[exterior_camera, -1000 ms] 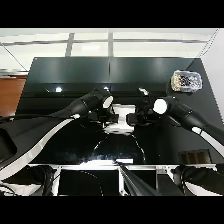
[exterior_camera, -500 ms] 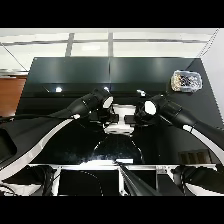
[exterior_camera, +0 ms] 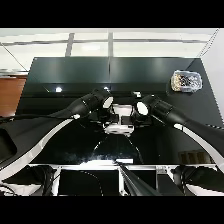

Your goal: Fold the box and place the chain.

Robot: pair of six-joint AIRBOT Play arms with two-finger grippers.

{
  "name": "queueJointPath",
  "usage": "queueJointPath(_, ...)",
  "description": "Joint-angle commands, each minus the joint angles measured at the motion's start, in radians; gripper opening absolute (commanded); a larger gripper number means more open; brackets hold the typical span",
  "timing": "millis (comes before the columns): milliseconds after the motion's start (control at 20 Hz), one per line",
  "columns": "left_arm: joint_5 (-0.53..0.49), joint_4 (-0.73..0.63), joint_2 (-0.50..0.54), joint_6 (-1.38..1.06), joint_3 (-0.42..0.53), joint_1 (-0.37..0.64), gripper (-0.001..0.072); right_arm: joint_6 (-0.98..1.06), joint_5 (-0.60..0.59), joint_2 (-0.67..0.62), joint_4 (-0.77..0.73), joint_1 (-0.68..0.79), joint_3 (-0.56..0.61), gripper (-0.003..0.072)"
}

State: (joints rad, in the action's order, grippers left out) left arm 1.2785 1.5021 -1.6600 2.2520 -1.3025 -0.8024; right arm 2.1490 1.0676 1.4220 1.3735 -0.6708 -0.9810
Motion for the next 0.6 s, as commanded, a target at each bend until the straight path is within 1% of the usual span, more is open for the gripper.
queueJointPath(0, 0.0, 0.0, 0.0, 0.0, -0.001, 0.0, 0.0029, 0.026, 0.002, 0.008, 0.018, -0.005, -0.004, 0.0186)
queueJointPath(100, 0.0, 0.0, 0.0, 0.0, -0.001, 0.0, 0.0029, 0.034, 0.0, 0.008, 0.019, -0.005, -0.004, 0.0182)
queueJointPath(150, 0.0, 0.0, 0.0, 0.0, -0.001, 0.0, 0.0029, 0.033, -0.007, 0.008, 0.019, -0.005, -0.004, 0.0127)
queueJointPath(250, 0.001, 0.0, 0.0, 0.0, -0.001, 0.0, 0.0029, 0.032, -0.026, 0.008, 0.019, -0.004, -0.004, 0.0123)
queueJointPath(300, 0.001, 0.0, 0.0, 0.0, -0.001, 0.0, 0.0029, 0.032, -0.029, 0.008, 0.018, -0.004, -0.004, 0.0012)
queueJointPath(550, -0.001, 0.0, 0.0, 0.0, -0.001, 0.0, 0.0029, 0.032, -0.018, 0.009, 0.016, -0.005, -0.004, 0.001)
